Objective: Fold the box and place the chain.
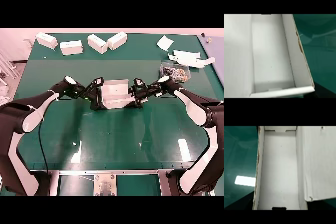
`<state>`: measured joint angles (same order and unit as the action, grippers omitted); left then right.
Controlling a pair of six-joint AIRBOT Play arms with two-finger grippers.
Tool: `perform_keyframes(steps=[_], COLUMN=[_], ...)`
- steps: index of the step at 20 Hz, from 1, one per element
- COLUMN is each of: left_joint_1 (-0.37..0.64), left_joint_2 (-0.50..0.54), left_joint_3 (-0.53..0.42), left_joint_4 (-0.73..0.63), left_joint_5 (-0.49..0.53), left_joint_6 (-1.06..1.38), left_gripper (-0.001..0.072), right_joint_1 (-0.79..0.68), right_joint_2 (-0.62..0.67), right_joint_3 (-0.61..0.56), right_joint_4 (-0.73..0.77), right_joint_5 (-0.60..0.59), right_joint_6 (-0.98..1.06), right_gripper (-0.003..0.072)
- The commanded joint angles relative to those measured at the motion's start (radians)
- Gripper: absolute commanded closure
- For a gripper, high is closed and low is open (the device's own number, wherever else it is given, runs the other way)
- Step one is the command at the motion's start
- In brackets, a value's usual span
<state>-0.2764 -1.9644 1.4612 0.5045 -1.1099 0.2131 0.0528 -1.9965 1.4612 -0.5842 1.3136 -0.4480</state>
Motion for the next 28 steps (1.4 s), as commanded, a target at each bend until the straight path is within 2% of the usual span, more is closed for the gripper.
perform_keyframes(steps=[1,3,5,6,28], left_joint_1=[-0.001,-0.001,-0.001,-0.001,-0.001], left_joint_2=[-0.005,-0.006,-0.006,-0.006,-0.005], left_joint_3=[0.001,0.0,0.0,0.0,0.0], left_joint_4=[-0.004,-0.004,-0.003,-0.005,-0.012], left_joint_5=[0.034,0.052,0.062,0.064,0.061], left_joint_6=[0.013,0.032,0.053,0.058,0.056], left_gripper=[-0.0008,-0.0006,0.0203,0.0242,0.0241], right_joint_1=[0.001,0.001,0.001,0.001,0.002], right_joint_2=[0.0,0.0,0.0,0.0,0.0], right_joint_3=[0.001,0.001,0.001,0.001,0.001], right_joint_4=[0.0,0.0,0.0,0.0,0.026], right_joint_5=[0.0,0.0,0.0,0.0,0.0], right_joint_6=[0.0,0.0,0.0,0.0,0.0], right_gripper=[0.0177,0.0176,0.0177,0.0176,0.0177])
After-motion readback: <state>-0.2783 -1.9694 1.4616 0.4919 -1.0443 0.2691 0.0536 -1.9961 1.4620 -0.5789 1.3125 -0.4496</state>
